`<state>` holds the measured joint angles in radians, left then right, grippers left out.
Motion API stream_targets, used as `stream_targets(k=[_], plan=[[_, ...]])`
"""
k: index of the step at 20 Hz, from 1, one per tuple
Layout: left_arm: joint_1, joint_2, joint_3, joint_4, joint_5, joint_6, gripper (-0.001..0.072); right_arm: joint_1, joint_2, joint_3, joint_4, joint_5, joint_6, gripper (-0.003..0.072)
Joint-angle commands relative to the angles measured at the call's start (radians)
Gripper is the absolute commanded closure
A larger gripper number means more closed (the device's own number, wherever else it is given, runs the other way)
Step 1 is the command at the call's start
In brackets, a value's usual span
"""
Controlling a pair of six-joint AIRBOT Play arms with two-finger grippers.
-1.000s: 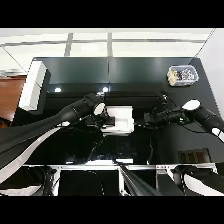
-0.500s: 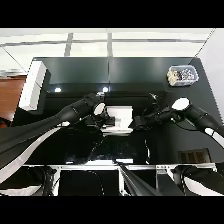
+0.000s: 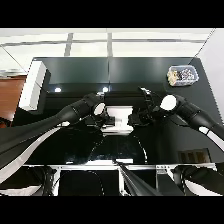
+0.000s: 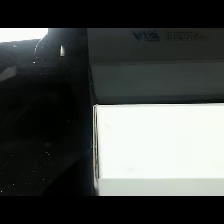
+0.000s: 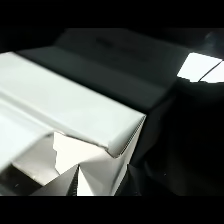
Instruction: Fold the box and place the chain.
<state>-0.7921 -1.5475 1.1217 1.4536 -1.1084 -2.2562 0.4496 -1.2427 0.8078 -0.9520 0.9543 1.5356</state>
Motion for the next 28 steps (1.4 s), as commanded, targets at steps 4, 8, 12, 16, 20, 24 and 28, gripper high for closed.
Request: stream_targets(k=[4,8,12,16,20,24,28], plan=[[0.001,0.001,0.000,0.000,0.000,0.001,0.0683,0.150,-0.045,0.052,-0.274,-0.035,0.316,0.0383],[0.001,0.001,0.000,0.000,0.000,0.001,0.0683,0.180,-0.060,0.065,-0.352,-0.029,0.410,0.0384],[0.000,0.001,0.000,0.000,-0.001,0.001,0.0683,0.230,-0.101,0.114,-0.457,0.032,0.489,0.0467],[0.000,0.001,0.000,0.000,0.000,0.001,0.0683,0.251,-0.115,0.130,-0.493,0.037,0.609,0.0467],[0.001,0.001,0.000,0.000,-0.001,0.001,0.0683,0.251,-0.132,0.138,-0.493,0.038,0.683,0.0467],[0.001,0.001,0.000,0.000,-0.004,0.001,0.0683,0.259,-0.142,0.138,-0.489,0.053,0.714,0.0481],[0.001,0.001,0.000,0.000,-0.003,0.001,0.0683,0.285,-0.142,0.138,-0.489,0.051,0.715,0.0675]])
